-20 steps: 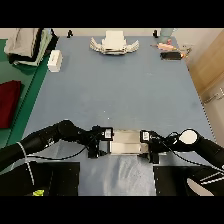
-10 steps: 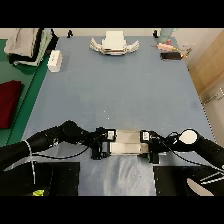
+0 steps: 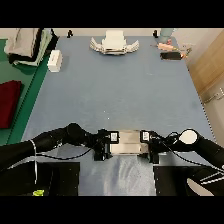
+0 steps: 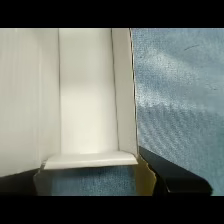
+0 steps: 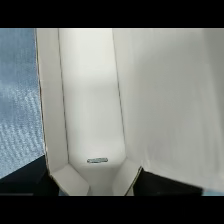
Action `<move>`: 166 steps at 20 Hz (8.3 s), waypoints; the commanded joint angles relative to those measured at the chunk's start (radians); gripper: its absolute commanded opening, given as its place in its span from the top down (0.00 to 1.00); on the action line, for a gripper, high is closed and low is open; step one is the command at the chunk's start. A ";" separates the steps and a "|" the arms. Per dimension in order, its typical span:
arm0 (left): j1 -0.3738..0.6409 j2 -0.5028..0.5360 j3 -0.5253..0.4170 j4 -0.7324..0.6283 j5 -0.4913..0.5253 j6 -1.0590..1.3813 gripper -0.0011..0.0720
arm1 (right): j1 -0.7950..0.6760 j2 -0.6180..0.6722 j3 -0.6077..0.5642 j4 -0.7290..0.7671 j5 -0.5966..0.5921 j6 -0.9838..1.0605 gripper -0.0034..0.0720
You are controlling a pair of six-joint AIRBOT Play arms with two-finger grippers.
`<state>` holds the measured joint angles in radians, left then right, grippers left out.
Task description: Fold the box.
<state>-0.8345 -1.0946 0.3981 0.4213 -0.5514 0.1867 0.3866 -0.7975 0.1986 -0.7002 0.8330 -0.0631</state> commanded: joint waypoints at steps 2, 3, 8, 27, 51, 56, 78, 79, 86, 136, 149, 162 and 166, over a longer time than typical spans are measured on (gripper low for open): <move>-0.008 -0.003 0.000 -0.007 0.032 -0.027 0.17 | 0.000 0.001 0.000 0.000 0.000 0.002 0.26; -0.008 -0.003 0.000 -0.007 0.032 -0.027 0.18 | 0.000 0.001 0.000 0.000 0.000 0.002 0.26; -0.008 -0.003 0.000 -0.010 0.038 -0.034 0.18 | 0.000 0.001 0.000 0.000 0.000 0.002 0.26; -0.007 -0.003 0.000 -0.010 0.045 -0.048 0.17 | 0.000 0.001 0.000 0.000 0.000 0.002 0.26; -0.007 -0.003 0.000 -0.010 0.045 -0.048 0.17 | 0.000 0.001 0.000 -0.007 -0.006 0.014 0.00; -0.007 -0.003 0.000 -0.010 0.045 -0.048 0.17 | 0.000 0.014 0.019 -0.027 0.016 0.070 0.00; -0.007 -0.003 0.000 -0.010 0.045 -0.048 0.17 | -0.013 0.394 0.062 -0.077 0.267 0.594 0.00; -0.007 -0.003 0.000 -0.010 0.045 -0.048 0.17 | -0.013 0.394 0.062 -0.020 0.269 0.639 0.00; -0.007 -0.003 0.000 -0.010 0.045 -0.048 0.17 | -0.013 0.394 0.062 0.077 0.292 1.324 0.00; -0.008 -0.003 0.000 -0.017 0.051 -0.046 0.13 | -0.013 0.074 0.243 0.023 -0.061 1.398 0.91; -0.007 -0.003 0.000 -0.017 0.055 -0.045 0.13 | 0.073 -0.305 0.345 -0.120 -0.064 1.309 0.92; -0.007 -0.003 0.000 -0.017 0.054 -0.046 0.13 | 0.099 -0.167 0.372 -0.172 -0.077 1.308 0.93; -0.007 -0.003 0.000 -0.017 0.054 -0.046 0.13 | 0.080 0.039 0.380 -0.314 0.041 1.312 0.93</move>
<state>-0.8425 -1.0966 0.3981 0.4034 -0.4953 0.1417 0.4759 -0.8738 0.5720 -0.9207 0.7979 1.2461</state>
